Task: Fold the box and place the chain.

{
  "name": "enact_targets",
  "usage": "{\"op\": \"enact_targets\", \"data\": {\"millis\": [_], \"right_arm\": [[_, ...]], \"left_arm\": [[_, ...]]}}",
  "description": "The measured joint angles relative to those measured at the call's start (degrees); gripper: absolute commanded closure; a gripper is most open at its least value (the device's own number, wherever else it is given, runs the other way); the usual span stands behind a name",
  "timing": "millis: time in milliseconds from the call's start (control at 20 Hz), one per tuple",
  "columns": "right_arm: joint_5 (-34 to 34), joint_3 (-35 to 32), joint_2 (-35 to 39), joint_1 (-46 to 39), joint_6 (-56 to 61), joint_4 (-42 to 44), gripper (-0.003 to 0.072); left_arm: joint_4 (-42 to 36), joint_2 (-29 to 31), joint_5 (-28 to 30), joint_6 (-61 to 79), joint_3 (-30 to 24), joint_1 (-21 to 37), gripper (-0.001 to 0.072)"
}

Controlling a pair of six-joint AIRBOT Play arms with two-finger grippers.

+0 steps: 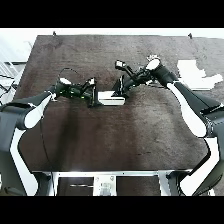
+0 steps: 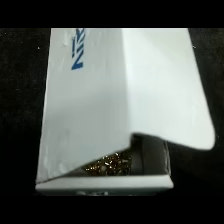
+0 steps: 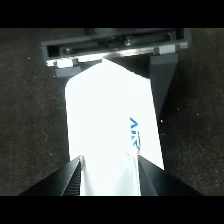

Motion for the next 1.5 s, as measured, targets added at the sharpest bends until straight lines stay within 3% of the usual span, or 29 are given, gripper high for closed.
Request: {"op": "enact_targets", "data": {"millis": [550, 650, 1050, 1350, 1500], "right_arm": [[2.69, 0.81, 0.13, 0.09, 1.33, 0.39, 0.0321], [2.95, 1.42, 0.17, 0.09, 1.55, 0.66, 0.0384], [0.26, 1.99, -0.17, 0.15, 2.78, -1.2, 0.0396], [-0.81, 1.99, -0.26, 0.83, 4.81, -3.17, 0.0464], [-1.07, 2.01, -0.26, 1.29, 5.92, -4.55, 0.0453]], "left_arm": [[0.0, 0.0, 0.0, 0.0, 0.0, 0.0, 0.0373], [0.0, 0.0, 0.0, 0.02, 0.0, 0.0, 0.0373], [-0.02, 0.0, 0.0, 0.0, 0.0, 0.0, 0.0373], [-0.02, 0.0, 0.0, -0.04, 0.0, 0.0, 0.0373], [-0.02, 0.0, 0.0, -0.02, 0.0, 0.0, 0.0373]]}}
